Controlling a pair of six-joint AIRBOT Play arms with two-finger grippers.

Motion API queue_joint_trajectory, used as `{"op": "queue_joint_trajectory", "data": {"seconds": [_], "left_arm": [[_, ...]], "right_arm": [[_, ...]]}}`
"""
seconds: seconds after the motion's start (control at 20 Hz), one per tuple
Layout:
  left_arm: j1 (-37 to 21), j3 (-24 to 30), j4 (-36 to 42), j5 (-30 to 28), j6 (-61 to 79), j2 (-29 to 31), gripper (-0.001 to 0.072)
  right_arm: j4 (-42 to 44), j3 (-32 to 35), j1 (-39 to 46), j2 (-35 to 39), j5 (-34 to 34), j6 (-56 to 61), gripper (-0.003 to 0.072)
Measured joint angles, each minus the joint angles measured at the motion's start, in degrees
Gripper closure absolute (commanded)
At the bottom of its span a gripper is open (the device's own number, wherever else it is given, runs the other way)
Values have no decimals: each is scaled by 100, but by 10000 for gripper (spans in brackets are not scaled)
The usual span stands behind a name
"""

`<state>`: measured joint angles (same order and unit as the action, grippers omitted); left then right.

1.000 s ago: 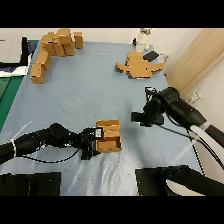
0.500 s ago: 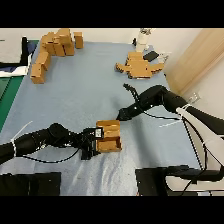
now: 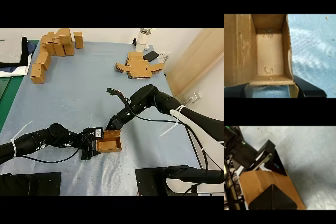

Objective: Fold the box.

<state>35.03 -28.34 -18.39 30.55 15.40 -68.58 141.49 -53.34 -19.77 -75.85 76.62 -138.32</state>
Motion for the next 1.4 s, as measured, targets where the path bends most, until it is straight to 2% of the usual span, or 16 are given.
{"op": "queue_joint_trajectory", "data": {"seconds": [0.2,0.5,0.6,0.65,0.7,0.75,0.8,0.9,1.0,1.25,1.4], "left_arm": [[0,0,0,-2,0,0,211],[0,0,0,0,-4,0,212],[0,0,0,0,-4,0,211],[0,0,0,0,-4,0,211],[0,0,0,0,-4,0,212],[0,0,0,0,-2,0,211],[0,0,0,0,-2,0,211],[0,0,0,0,-2,0,211],[0,0,0,0,-2,0,211],[0,0,0,0,-2,0,211],[0,0,0,0,-2,0,211]], "right_arm": [[-402,365,-555,647,-754,-63,682],[-1314,1606,-1582,2319,-2529,-225,681],[-1714,1928,-1910,2806,-2909,-214,680],[-1912,2059,-2050,2997,-3001,-160,657],[-2081,2168,-2175,3147,-3082,-92,515],[-2223,2256,-2260,3276,-3126,-22,331],[-2328,2319,-2328,3366,-3165,28,248],[-2437,2393,-2413,3471,-3187,76,228],[-2546,2437,-2450,3528,-3222,24,134],[-2741,2470,-2555,3578,-3169,-372,122],[-3228,2481,-2741,3585,-3335,-553,121]]}}
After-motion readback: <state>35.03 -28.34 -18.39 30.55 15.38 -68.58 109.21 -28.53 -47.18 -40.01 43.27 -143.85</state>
